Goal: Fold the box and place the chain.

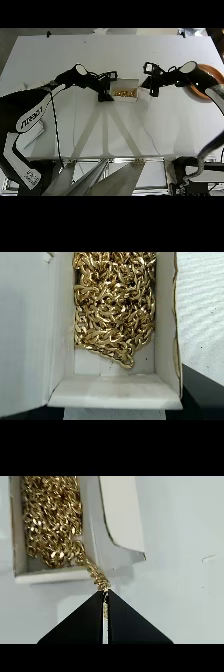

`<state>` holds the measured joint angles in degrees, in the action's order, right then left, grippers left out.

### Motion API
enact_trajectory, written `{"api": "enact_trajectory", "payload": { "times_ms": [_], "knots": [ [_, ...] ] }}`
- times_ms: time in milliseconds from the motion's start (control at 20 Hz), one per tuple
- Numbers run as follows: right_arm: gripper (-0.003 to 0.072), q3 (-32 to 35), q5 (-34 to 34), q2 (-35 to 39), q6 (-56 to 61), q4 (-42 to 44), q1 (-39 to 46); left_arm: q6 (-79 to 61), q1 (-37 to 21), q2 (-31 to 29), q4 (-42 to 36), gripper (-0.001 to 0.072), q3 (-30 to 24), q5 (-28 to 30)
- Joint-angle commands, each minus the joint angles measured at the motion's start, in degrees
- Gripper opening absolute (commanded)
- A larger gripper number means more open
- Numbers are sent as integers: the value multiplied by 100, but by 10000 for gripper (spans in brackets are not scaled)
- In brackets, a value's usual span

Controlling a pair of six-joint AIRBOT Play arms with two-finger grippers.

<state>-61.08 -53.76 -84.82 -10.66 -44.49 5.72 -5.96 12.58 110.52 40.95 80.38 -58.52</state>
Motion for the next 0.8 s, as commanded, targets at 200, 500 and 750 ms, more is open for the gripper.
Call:
{"api": "enact_trajectory", "payload": {
  "times_ms": [200,500,750],
  "knots": [
    [11,0,-723,481,205,1257,-160,0,2,0,2,19,4,2],
    [256,-98,-1051,481,632,1283,-457,0,2,0,2,19,4,2],
    [244,-1287,-1676,433,2612,957,-444,0,2,0,2,19,4,2]
  ]
}}
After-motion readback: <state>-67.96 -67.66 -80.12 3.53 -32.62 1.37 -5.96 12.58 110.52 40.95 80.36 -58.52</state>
